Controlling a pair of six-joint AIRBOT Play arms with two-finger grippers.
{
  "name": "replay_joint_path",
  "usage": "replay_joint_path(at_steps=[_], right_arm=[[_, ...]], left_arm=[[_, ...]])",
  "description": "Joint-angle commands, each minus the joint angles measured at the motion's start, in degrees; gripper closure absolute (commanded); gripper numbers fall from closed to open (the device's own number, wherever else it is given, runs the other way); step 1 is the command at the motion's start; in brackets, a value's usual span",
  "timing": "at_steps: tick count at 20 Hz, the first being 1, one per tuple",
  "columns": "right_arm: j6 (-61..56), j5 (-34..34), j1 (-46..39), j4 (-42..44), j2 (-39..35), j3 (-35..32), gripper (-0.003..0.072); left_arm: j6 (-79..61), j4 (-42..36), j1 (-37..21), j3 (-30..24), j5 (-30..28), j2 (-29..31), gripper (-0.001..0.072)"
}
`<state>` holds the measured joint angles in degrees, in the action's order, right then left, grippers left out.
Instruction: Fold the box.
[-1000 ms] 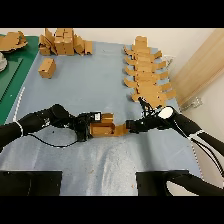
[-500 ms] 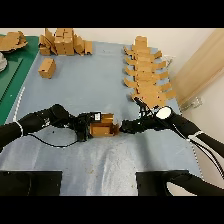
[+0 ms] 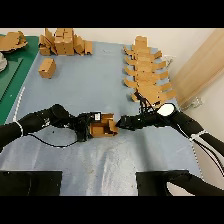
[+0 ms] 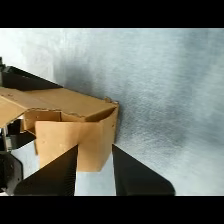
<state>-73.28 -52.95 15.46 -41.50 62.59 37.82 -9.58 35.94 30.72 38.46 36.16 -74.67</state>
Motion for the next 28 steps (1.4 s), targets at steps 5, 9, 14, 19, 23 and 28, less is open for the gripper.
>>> replay_joint_path(at_steps=[5,9,14,19,23,28], right_arm=[[-2.0,3.1,7.2,-0.8,4.2,0.2,0.0284],[-17.1,5.9,12.0,-19.1,4.3,3.2,0.0285],[-35.3,4.5,19.3,-37.3,6.4,9.8,0.0284],[-40.6,2.7,23.4,-39.1,13.7,15.9,0.0285],[-49.5,-4.8,25.9,-45.7,19.6,20.5,0.0284],[-53.9,-6.8,26.1,-49.6,22.1,21.5,0.0403]], left_arm=[[0.0,0.0,0.0,0.0,0.0,0.0,0.0207],[0.0,0.0,0.0,0.0,0.0,0.0,0.0208],[0.0,0.0,0.0,0.0,-0.2,0.0,0.0208],[0.0,-0.2,0.0,0.0,0.0,0.0,0.0207],[0.0,-0.2,0.0,0.0,0.0,0.0,0.0207],[0.0,-2.6,0.0,0.0,0.0,0.0,0.0207]])
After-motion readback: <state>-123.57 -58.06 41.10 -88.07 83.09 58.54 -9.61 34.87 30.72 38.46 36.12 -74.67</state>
